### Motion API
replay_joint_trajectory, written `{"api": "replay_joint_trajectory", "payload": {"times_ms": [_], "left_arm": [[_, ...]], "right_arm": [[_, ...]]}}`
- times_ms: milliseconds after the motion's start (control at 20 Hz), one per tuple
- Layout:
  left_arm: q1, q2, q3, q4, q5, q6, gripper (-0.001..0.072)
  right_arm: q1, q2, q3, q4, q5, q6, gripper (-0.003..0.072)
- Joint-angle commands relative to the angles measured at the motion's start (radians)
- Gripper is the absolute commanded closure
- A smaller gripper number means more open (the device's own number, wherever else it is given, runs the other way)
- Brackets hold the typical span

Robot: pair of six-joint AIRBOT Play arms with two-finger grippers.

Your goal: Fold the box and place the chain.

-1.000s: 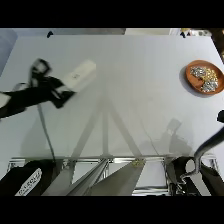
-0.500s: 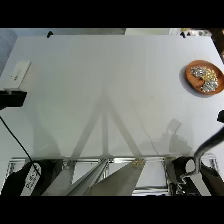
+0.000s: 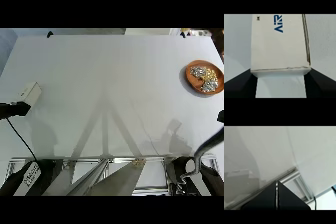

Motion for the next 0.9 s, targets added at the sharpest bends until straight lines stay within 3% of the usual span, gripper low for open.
{"api": "replay_joint_trajectory", "payload": {"times_ms": [0,50,150,350,400,500,600,850], "left_arm": [[0.002,-0.054,-0.001,0.008,-0.04,-0.006,0.0596],[0.002,-0.067,-0.001,0.008,-0.045,-0.017,0.0592],[0.002,-0.088,-0.001,0.011,-0.048,-0.056,0.0406],[0.002,-0.096,-0.001,0.013,-0.074,-0.068,0.0392],[0.002,-0.096,-0.001,0.018,-0.084,-0.069,0.0355],[0.002,-0.094,-0.001,0.037,-0.088,-0.109,0.0227],[0.002,-0.08,-0.001,0.038,-0.087,-0.137,0.0021],[0.002,0.027,-0.001,0.038,-0.052,-0.13,0.0011]], "right_arm": [[-0.001,-0.001,0.0,0.0,0.0,0.0,0.0666],[-0.001,-0.001,0.0,0.0,0.0,0.0,0.0666],[-0.001,-0.001,0.0,0.0,0.0,0.0,0.0666],[-0.001,-0.001,0.0,0.0,0.0,0.0,0.0666],[-0.001,-0.001,0.0,0.0,0.0,0.0,0.0666],[-0.001,-0.001,0.0,0.0,0.0,0.0,0.0666],[-0.001,0.0,0.0,0.0,0.0,0.0,0.0666],[-0.001,-0.001,0.0,0.0,0.0,0.0,0.0666]]}}
